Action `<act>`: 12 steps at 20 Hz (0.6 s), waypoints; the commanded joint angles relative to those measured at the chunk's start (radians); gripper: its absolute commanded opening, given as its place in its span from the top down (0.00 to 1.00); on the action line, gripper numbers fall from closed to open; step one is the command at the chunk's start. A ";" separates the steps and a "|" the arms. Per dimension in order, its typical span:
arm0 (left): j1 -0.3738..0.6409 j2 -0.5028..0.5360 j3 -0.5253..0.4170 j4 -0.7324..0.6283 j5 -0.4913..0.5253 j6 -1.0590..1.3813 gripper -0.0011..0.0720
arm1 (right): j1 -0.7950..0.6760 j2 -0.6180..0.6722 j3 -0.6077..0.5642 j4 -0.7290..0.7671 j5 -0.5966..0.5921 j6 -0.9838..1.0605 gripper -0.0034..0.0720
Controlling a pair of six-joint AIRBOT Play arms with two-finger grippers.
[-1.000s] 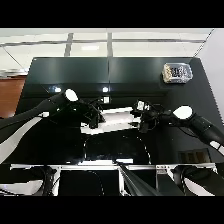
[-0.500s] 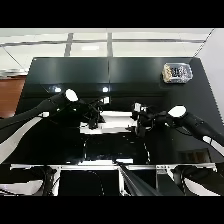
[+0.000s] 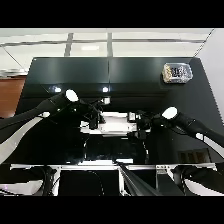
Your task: Fold the box and place the chain.
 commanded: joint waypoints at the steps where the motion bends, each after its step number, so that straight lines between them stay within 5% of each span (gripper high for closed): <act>1: 0.000 0.000 0.001 0.002 0.002 0.000 0.95 | 0.003 -0.021 0.014 -0.019 -0.002 0.013 0.11; 12: 0.000 -0.007 0.001 0.002 0.001 0.000 0.95 | 0.021 -0.044 0.040 -0.069 -0.013 0.084 0.11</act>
